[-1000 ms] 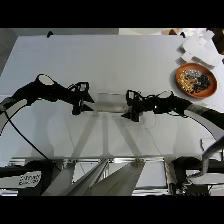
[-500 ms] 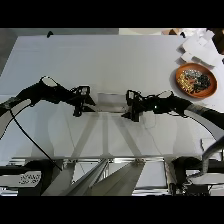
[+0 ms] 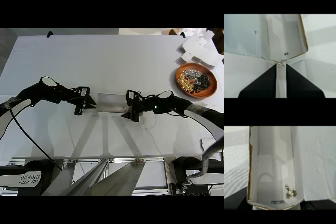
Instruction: Fold the box and place the chain.
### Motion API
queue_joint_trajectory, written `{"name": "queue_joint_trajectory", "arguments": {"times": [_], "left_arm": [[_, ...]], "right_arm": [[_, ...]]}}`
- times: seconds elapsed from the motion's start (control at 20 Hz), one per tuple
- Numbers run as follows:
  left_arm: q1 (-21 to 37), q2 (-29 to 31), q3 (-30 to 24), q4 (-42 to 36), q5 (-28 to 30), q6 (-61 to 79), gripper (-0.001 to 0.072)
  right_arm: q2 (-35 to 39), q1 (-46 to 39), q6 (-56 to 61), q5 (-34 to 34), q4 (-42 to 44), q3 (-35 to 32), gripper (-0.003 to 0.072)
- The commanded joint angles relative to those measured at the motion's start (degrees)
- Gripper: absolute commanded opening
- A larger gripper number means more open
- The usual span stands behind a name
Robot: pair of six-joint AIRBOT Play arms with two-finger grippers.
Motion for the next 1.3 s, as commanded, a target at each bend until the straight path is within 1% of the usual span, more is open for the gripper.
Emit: {"name": "queue_joint_trajectory", "arguments": {"times": [0.0,0.1,0.2,0.25,0.4,0.5,0.6,0.7,0.75,0.8,1.05,1.1,1.15,1.2,1.25], "left_arm": [[-0.8,-0.2,0.0,-0.9,0.8,1.5,0.0125],[-1.4,-0.9,0.0,-1.1,0.7,1.5,0.0118],[-1.8,-1.5,0.0,-1.2,0.7,1.5,0.0029],[-1.9,-1.7,0.0,-1.5,0.7,1.5,0.001],[-1.9,-2.0,0.0,-3.0,1.1,1.4,0.0024],[-1.9,-2.0,0.0,-4.8,1.8,1.4,0.0106],[-1.9,-2.0,0.0,-6.4,2.0,1.4,0.0118],[-1.9,-2.0,0.0,-6.5,2.4,1.3,0.027],[-1.9,-2.0,0.0,-6.6,2.6,0.9,0.0326],[-1.9,-2.0,0.0,-6.7,2.6,0.8,0.0355],[-1.9,-2.0,0.0,-6.8,2.5,0.7,0.0355],[-1.9,-2.0,0.0,-7.0,2.5,0.1,0.0378],[-1.9,-2.0,0.0,-7.3,2.6,-1.5,0.0464],[-1.9,-2.0,0.0,-7.6,2.6,-3.2,0.048],[-1.9,-2.0,0.0,-7.6,2.6,-4.4,0.048]], "right_arm": [[0.0,0.0,0.0,0.0,0.0,0.0,0.0519],[0.0,0.0,0.0,0.0,0.0,0.0,0.0519],[0.0,0.0,0.0,0.0,0.0,0.0,0.0519],[0.0,0.0,0.0,0.0,0.0,0.0,0.0519],[0.0,0.0,0.0,0.0,0.0,0.0,0.0519],[0.0,0.0,0.0,0.0,0.0,0.0,0.0519],[0.0,0.0,0.0,0.0,0.0,0.0,0.0519],[0.0,0.0,0.0,0.0,0.0,0.0,0.0519],[0.0,0.0,0.0,0.0,0.0,0.0,0.0519],[0.0,0.0,0.0,0.0,0.0,0.0,0.0519],[0.0,0.0,0.0,0.0,0.0,0.0,0.0519],[0.0,0.0,0.0,0.0,0.0,0.0,0.0519],[0.0,0.0,0.0,0.0,0.0,0.0,0.0519],[0.0,0.0,0.0,0.0,0.0,0.0,0.0519],[0.0,0.0,0.0,0.0,0.0,0.0,0.0519]]}}
